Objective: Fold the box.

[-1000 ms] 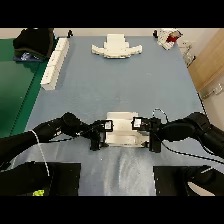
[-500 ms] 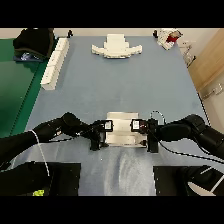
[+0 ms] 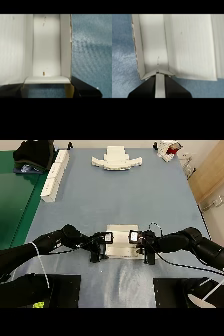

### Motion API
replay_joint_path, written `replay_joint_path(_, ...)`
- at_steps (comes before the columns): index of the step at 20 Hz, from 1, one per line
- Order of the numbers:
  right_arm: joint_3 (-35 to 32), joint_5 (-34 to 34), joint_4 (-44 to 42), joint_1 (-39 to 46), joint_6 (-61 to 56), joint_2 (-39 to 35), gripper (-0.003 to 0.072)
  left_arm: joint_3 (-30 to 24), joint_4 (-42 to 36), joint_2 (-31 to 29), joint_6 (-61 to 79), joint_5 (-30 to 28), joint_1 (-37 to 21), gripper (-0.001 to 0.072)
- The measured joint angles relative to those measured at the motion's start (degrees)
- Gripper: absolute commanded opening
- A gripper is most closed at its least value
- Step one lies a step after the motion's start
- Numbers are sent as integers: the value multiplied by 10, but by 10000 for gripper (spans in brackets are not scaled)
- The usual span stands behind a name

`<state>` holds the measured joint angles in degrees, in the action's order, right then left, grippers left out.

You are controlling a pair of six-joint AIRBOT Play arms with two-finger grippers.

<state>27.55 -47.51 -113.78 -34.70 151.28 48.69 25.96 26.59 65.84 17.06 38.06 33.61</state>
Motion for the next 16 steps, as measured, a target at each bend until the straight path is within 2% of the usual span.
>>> replay_joint_path(2, 0, 9, -9, -2, 7, 7, 164, 0, 0, 0, 0, 0, 0, 499)
replay_joint_path(3, 0, 12, -13, -2, 10, 10, 192, 0, 0, 0, 0, 0, 0, 500)
replay_joint_path(5, 0, 16, -20, -3, 13, 16, 673, 0, 0, 0, 0, 0, 0, 499)
replay_joint_path(6, 0, 16, -24, -3, 14, 18, 681, 0, 0, 0, -1, 0, 0, 499)
replay_joint_path(10, 0, 19, -28, -3, 17, 22, 681, 0, 0, 0, -1, 0, 0, 500)
replay_joint_path(13, 0, 19, -28, -3, 14, 23, 651, 0, 0, 0, 0, 0, 0, 499)
replay_joint_path(14, 2, 17, -27, -3, 6, 23, 538, 0, 0, 0, 0, 0, 0, 499)
replay_joint_path(15, 5, 12, -24, -3, -7, 23, 303, 0, 0, 0, 0, 0, 0, 499)
replay_joint_path(16, 9, 1, -16, -3, -27, 23, 164, 0, 0, 0, 0, 0, 0, 500)
